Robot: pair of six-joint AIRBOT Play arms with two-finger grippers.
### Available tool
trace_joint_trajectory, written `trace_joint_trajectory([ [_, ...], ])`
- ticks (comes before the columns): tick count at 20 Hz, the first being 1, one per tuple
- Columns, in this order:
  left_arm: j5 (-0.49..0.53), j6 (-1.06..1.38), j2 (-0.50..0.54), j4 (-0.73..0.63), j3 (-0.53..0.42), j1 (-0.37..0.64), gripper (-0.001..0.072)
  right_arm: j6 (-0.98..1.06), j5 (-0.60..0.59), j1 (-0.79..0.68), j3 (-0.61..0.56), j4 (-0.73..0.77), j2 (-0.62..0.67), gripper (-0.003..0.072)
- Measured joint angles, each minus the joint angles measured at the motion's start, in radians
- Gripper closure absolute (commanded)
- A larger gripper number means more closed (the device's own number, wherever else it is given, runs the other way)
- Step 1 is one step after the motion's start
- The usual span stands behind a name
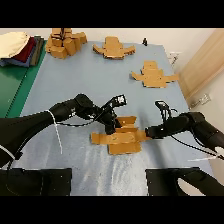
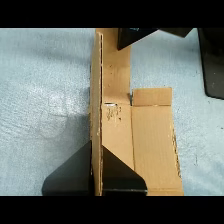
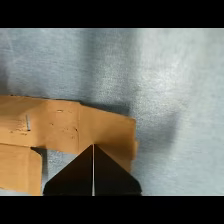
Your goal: Fold the box.
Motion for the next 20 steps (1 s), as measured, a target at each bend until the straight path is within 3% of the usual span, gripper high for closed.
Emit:
trace_joint_trajectory([
  [8,-0.001,0.0,0.0,-0.001,0.0,0.0,0.0695,0.004,0.038,0.001,-0.023,0.009,0.024,0.0683],
  [14,-0.001,0.0,0.0,-0.001,0.0,0.0,0.0695,-0.004,0.039,0.041,0.002,0.046,0.165,0.0684],
  [17,-0.001,0.0,0.0,-0.001,0.0,0.0,0.0696,-0.056,-0.012,0.15,0.006,0.079,0.216,0.0684],
  [20,0.0,0.0,0.0,-0.002,0.0,0.0,0.0695,-0.103,-0.069,0.364,0.004,0.055,0.235,0.068],
])
